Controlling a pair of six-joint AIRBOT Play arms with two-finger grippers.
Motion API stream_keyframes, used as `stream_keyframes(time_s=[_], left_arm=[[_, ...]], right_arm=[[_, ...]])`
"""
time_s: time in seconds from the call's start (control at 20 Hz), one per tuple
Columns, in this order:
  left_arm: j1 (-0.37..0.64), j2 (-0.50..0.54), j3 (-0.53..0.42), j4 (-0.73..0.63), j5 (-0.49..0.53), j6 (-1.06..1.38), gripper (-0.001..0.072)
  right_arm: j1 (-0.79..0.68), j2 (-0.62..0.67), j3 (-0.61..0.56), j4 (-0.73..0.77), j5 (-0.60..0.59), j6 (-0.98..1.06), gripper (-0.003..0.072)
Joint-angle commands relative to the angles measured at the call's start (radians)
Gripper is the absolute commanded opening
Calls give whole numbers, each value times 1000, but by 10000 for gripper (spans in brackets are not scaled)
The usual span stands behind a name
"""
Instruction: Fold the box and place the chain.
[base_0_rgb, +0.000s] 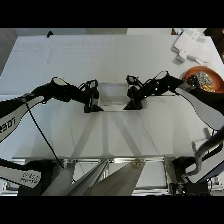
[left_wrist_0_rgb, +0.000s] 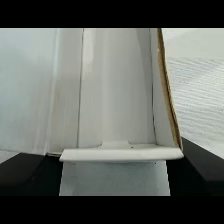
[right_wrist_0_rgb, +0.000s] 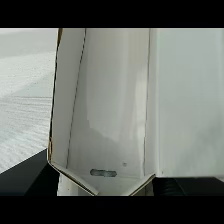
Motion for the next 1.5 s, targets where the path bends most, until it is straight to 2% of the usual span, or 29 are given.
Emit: stream_keyframes(time_s=[0.0, 0.7, 0.75, 0.85, 0.9, 1.15, 1.45], left_arm=[[0, 0, 1, 1, 3, -1, 13], [0, 0, 1, 0, 2, 0, 14], [0, 0, 1, 0, 2, 0, 14], [0, 0, 1, 0, 2, 0, 14], [0, 0, 1, 0, 2, 0, 14], [0, 0, 1, 0, 2, 0, 14], [0, 0, 1, 0, 3, 1, 14]], right_arm=[[1, 0, 0, 0, 0, 2, 401], [2, 0, 0, 27, 0, 2, 402], [1, 0, 0, 26, -2, 2, 417], [1, 0, 0, 26, -3, 2, 631], [1, 2, 0, 24, -2, 2, 649], [1, 42, 0, -27, -3, 2, 649], [-22, 109, 0, -164, -2, 56, 631]])
